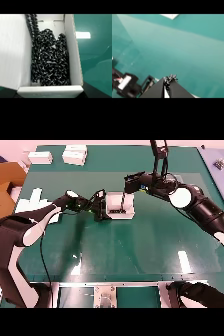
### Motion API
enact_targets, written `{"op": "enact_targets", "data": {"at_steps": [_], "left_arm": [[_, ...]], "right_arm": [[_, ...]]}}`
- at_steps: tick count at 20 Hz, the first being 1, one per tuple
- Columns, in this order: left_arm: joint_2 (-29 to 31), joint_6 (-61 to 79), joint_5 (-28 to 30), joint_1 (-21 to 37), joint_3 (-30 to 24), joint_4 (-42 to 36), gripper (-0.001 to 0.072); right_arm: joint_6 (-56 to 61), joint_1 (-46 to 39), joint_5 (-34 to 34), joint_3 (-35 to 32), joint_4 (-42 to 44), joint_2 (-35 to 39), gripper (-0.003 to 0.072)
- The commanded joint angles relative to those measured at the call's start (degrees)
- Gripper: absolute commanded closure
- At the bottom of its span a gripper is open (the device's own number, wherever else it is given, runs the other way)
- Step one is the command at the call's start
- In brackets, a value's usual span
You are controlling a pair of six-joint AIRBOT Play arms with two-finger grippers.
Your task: Fold the box and place the chain.
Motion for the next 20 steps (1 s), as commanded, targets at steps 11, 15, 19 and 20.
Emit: {"op": "enact_targets", "data": {"at_steps": [11, 15, 19, 20], "left_arm": [[0.0, 0.0, 0.0, 0.0, 0.0, 0.0, 0.0184], [0.0, 0.0, 0.0, 0.0, 0.0, 0.0, 0.0184], [0.0, 0.0, 0.0, 0.0, 0.0, 0.0, 0.0184], [0.0, 0.0, 0.0, 0.0, 0.0, 0.0, 0.0184]], "right_arm": [[0.6, 0.1, 6.7, -1.6, 2.1, -4.7, 0.0200], [-0.3, 0.1, 4.4, -1.6, 1.7, -4.7, 0.0246], [-4.8, -1.0, -7.5, -1.6, 1.5, -5.0, 0.0387], [-5.4, -1.7, -9.2, -1.6, 1.6, -5.5, 0.0504]]}}
